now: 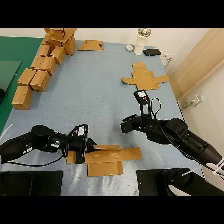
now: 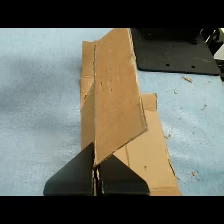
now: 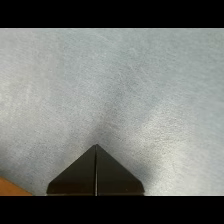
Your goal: Fold the box.
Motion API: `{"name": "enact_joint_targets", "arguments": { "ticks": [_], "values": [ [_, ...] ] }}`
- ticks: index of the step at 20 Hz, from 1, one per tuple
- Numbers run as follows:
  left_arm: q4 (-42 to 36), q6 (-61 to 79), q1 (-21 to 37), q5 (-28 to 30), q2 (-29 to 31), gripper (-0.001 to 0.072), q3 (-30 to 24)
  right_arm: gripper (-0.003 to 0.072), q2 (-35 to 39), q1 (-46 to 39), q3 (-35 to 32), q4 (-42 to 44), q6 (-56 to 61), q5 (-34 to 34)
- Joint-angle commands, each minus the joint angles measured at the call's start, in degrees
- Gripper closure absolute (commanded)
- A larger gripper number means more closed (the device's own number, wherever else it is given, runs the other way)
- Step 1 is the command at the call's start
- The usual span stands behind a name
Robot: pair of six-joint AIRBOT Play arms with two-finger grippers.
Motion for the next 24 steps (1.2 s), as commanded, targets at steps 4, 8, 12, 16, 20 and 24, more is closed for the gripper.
{"name": "enact_joint_targets", "arguments": {
  "ticks": [4, 8, 12, 16, 20, 24],
  "values": [
    [0.0, 0.0, 0.1, 0.8, -0.2, 0.0696, 0.9, 0.0683, 0.0, 0.0, 0.0, 0.0, 0.0, 0.0],
    [0.0, 0.0, 0.1, 2.8, -0.2, 0.0696, 0.9, 0.0684, 0.0, 0.0, 0.0, 0.0, 0.0, 0.0],
    [0.0, 0.0, 0.0, 5.3, -0.2, 0.0696, 0.9, 0.0684, 0.5, 0.0, 0.0, -0.3, 1.7, -4.2],
    [0.0, 0.0, 0.0, 5.4, -0.2, 0.0696, 0.9, 0.0684, 6.2, 0.2, 0.1, -0.4, 3.5, -15.4],
    [0.0, 0.0, 0.0, 5.3, -0.2, 0.0696, 0.9, 0.0684, 14.4, 0.2, 0.1, -0.4, 5.8, -20.7],
    [0.0, 0.0, 0.0, 2.9, -0.2, 0.0696, 0.9, 0.0684, 16.5, 0.2, 0.0, -0.3, 6.4, -22.6]
  ]
}}
